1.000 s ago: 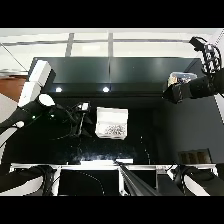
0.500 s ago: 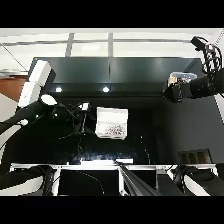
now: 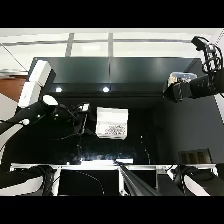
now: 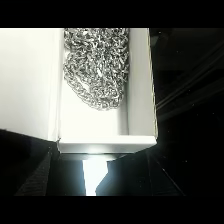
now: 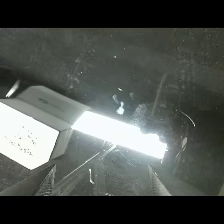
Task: Fold the box and place the chain.
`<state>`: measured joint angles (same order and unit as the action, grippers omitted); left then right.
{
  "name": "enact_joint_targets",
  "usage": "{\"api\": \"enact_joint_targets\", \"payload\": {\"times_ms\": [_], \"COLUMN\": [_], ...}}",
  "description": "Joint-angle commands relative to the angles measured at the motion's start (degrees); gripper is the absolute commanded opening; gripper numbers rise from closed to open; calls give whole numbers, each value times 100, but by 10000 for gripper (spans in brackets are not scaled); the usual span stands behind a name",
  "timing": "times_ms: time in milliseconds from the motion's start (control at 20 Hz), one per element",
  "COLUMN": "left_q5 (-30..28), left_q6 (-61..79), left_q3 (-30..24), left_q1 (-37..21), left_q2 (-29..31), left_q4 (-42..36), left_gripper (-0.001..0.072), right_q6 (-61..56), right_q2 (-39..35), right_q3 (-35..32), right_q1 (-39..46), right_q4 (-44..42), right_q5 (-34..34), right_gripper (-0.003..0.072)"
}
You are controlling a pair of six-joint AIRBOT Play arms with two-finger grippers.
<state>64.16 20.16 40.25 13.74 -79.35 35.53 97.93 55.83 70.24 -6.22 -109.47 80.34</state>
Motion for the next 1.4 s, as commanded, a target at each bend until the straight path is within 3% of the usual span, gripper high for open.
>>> {"api": "enact_joint_targets", "payload": {"times_ms": [0,900,1000,1050,1350], "left_q5": [-2,-527,-522,-525,-525], "left_q6": [0,-367,-367,-367,-367], "left_q3": [-28,-79,-79,-79,-79], "left_q1": [63,529,529,529,529], "left_q2": [-4,-4,-4,-4,-4], "left_q4": [0,149,146,146,144], "left_gripper": [703,695,584,562,543], "right_q6": [-24,-129,-144,-197,-350], "right_q2": [4,4,4,7,455], "right_q3": [2,-4,-103,-232,-1108], "right_q1": [2,2,0,-2,-726], "right_q4": [7,7,2,-2,-492], "right_q5": [-39,-153,-435,-658,-1985], "right_gripper": [705,705,705,705,707]}}
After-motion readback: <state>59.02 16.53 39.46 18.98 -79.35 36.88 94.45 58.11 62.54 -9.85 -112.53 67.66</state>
